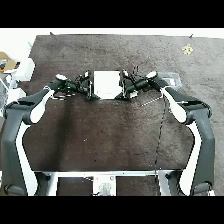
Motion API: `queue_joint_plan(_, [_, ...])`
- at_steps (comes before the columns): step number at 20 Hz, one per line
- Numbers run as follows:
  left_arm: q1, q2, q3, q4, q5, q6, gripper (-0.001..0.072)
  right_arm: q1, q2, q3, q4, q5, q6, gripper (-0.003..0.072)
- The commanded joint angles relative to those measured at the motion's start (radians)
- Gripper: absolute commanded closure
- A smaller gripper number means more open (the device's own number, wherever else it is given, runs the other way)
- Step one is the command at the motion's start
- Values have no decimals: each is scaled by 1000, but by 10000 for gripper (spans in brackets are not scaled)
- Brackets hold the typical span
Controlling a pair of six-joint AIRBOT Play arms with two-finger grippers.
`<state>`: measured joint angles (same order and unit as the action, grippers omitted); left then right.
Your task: Fold the box and place the chain.
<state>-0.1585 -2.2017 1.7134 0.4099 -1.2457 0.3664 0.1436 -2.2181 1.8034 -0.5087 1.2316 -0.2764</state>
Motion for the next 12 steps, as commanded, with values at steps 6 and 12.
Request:
queue_joint_plan(6, [0, -1, 0, 0, 0, 0, 349, -2, 2, 0, 12, 2, 3, 10])
queue_joint_plan(12, [0, -1, 0, 0, 0, 0, 349, -6, 32, 0, -138, 21, 96, 2])
